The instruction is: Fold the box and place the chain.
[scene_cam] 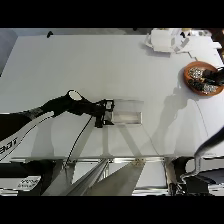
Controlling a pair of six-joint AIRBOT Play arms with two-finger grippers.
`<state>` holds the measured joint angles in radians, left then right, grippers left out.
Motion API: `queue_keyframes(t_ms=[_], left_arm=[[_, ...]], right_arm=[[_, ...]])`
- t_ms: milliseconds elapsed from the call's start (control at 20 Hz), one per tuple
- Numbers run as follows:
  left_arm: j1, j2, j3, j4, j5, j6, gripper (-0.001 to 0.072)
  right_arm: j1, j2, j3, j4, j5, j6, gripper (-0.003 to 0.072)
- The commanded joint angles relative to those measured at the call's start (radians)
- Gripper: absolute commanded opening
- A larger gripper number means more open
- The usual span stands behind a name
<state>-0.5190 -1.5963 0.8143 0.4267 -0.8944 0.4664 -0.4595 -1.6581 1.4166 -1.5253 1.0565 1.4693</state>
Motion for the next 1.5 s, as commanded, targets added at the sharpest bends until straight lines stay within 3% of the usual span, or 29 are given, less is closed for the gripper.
queue_keyframes(t_ms=[0, 500, 650, 750, 1200, 1450], left_arm=[[0.000, 0.000, 0.000, 0.000, 0.000, 0.000, 0.0207], [0.000, 0.000, 0.000, 0.000, 0.000, 0.000, 0.0207], [0.000, 0.000, 0.000, 0.000, 0.000, 0.000, 0.0207], [0.000, 0.000, 0.000, 0.000, 0.000, 0.000, 0.0207], [0.000, 0.000, 0.000, 0.000, 0.000, 0.000, 0.0207], [0.000, 0.000, 0.000, 0.000, 0.000, 0.000, 0.0207]], right_arm=[[-0.004, -0.045, 0.000, 0.040, -0.014, 0.000, 0.0176], [-0.004, -0.094, 0.000, 0.045, -0.054, 0.025, 0.0170], [-0.004, -0.101, 0.000, 0.046, -0.041, 0.025, 0.0017], [-0.004, -0.086, 0.000, 0.045, -0.016, 0.022, 0.0017], [-0.004, 0.227, 0.000, 0.042, 0.043, -0.039, 0.0016], [-0.004, 0.409, 0.000, 0.171, 0.161, -0.124, 0.0016]])
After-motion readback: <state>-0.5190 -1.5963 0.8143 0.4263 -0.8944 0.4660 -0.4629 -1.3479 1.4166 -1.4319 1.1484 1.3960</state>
